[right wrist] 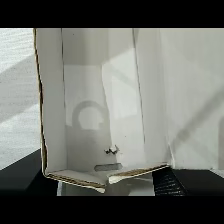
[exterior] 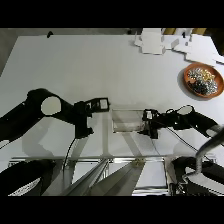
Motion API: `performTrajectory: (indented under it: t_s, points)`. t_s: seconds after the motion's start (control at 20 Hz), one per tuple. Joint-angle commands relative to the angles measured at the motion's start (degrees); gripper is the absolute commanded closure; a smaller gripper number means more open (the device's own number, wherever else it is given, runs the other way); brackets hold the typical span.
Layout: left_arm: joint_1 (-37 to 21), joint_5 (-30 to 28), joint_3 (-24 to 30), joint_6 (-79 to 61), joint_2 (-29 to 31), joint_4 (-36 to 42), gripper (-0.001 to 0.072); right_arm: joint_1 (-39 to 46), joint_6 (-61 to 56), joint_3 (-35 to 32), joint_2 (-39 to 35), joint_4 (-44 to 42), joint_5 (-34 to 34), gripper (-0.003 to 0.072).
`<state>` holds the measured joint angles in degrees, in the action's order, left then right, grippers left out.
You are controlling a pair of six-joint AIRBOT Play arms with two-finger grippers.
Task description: Fold the box and place the chain.
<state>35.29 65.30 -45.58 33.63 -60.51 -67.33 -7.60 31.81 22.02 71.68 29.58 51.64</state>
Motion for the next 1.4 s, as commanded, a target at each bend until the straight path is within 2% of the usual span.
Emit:
performTrajectory:
  t_s: [0.0, 0.25, 0.45, 0.8, 0.95, 1.2, 1.35]
  points:
    - [-4.5, -11.1, 7.5, -26.9, -1.0, 12.3, 0.0021, 0.0, 0.0, 0.0, 0.0, 0.0, 0.0, 0.037]
    - [-4.5, -17.2, 7.5, -39.2, -10.5, 20.8, 0.002, 0.0, 0.0, 0.0, 0.0, 0.0, 0.0, 0.037]
    - [-4.5, -18.0, 7.5, -50.8, -14.9, 26.1, 0.002, 0.0, 0.0, 0.0, 0.0, 0.0, 0.0, 0.037]
    - [-4.5, -19.4, 7.6, -53.4, -15.8, 37.6, 0.002, 0.0, 0.0, 0.0, 0.0, 0.0, 0.0, 0.037]
    - [-4.5, -19.5, 8.2, -53.5, -16.2, 38.6, 0.002, 0.0, 0.0, 0.0, 0.0, 0.0, 0.0, 0.037]
    - [-3.7, -19.7, 11.8, -65.9, -17.2, 45.1, 0.0019, 0.0, 0.0, 0.0, 0.0, 0.0, 0.0, 0.037]
    - [-2.8, -20.2, 12.1, -67.0, -17.2, 46.9, 0.0019, 0.0, 0.0, 0.0, 0.0, 0.0, 0.0, 0.037]
